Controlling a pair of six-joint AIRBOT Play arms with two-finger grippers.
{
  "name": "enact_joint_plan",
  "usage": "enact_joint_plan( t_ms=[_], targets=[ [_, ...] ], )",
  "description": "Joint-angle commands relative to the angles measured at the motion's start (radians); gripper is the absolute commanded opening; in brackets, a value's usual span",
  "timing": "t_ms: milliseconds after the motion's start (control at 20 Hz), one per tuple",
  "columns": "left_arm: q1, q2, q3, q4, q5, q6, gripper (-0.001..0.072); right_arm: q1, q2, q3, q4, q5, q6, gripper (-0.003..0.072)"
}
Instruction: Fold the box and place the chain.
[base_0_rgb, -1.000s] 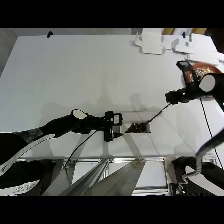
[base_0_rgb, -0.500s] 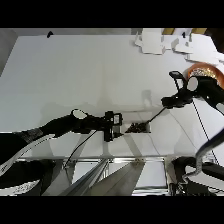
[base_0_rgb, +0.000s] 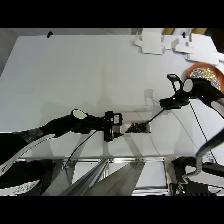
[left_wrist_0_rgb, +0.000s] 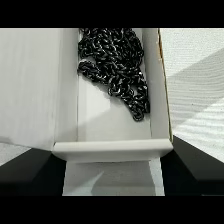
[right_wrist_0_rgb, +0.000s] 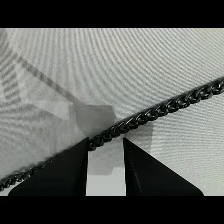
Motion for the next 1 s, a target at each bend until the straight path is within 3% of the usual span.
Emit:
enact_joint_plan(
  t_ms=[0,100,250,500,800,950],
  targets=[
    [-0.001,0.000,0.000,0.000,0.000,0.000,0.0209,-0.001,-0.003,-0.001,0.005,-0.008,0.000,0.0161],
    [-0.001,0.000,0.000,0.000,0.000,0.000,0.0209,-0.001,-0.003,-0.003,0.006,0.008,-0.013,0.0019],
    [-0.001,0.000,0.000,0.000,0.000,0.000,0.0209,-0.001,0.038,-0.003,0.009,0.073,-0.031,0.0018],
    [-0.001,0.000,0.000,0.000,0.000,0.000,0.0209,0.033,0.275,-0.003,0.117,0.159,-0.064,0.0018],
    [-0.001,0.000,0.000,0.000,0.000,0.000,0.0209,0.186,0.547,-0.003,0.159,0.411,-0.063,0.0018],
    [-0.001,0.000,0.000,0.000,0.000,0.000,0.0209,0.271,0.634,-0.003,0.210,0.470,-0.063,0.0018]
  ],
)
